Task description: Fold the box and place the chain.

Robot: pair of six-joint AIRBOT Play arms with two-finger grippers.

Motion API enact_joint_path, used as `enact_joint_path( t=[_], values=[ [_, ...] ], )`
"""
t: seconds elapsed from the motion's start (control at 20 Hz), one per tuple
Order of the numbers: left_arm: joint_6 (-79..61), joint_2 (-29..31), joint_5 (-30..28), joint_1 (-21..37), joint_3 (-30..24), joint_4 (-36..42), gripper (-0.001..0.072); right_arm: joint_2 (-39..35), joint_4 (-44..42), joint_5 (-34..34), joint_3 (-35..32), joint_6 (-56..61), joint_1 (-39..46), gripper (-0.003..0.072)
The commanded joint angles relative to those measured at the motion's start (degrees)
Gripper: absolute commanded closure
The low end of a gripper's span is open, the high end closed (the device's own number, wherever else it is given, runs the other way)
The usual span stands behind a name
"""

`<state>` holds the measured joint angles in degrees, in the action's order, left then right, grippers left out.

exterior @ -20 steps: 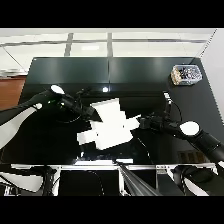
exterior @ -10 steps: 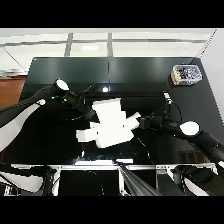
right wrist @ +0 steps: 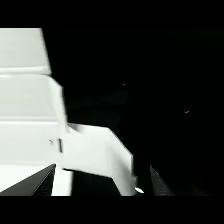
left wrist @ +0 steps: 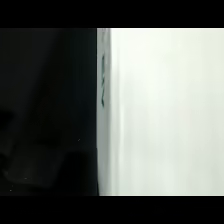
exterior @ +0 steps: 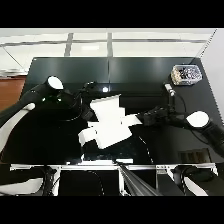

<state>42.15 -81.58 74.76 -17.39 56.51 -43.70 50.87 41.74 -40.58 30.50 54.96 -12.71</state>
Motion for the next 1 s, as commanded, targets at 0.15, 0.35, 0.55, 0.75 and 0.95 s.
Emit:
enact_joint_path(
  t=[0.15,0.35,0.55,0.75,0.95],
  values=[
    [-32.5,14.5,-18.6,-5.9,-13.2,3.3,0.0683,-0.2,15.8,-1.8,5.9,-7.9,3.6,0.0012],
    [-42.6,10.3,-26.9,-8.5,-13.0,3.5,0.0682,-0.2,15.2,-1.2,5.5,-8.0,3.4,0.0012],
    [-47.1,3.0,-23.6,-9.0,-10.3,3.9,0.0683,0.0,15.3,-0.7,2.3,-14.6,-1.2,0.0012],
    [-48.0,0.3,-24.0,-9.2,-10.3,3.7,0.0683,0.0,15.4,0.7,-0.9,-21.4,-7.8,0.0012],
    [-48.0,0.0,-24.0,-9.2,-10.3,3.7,0.0683,0.1,15.4,2.5,-5.2,-29.0,-13.7,0.0012]
  ],
)
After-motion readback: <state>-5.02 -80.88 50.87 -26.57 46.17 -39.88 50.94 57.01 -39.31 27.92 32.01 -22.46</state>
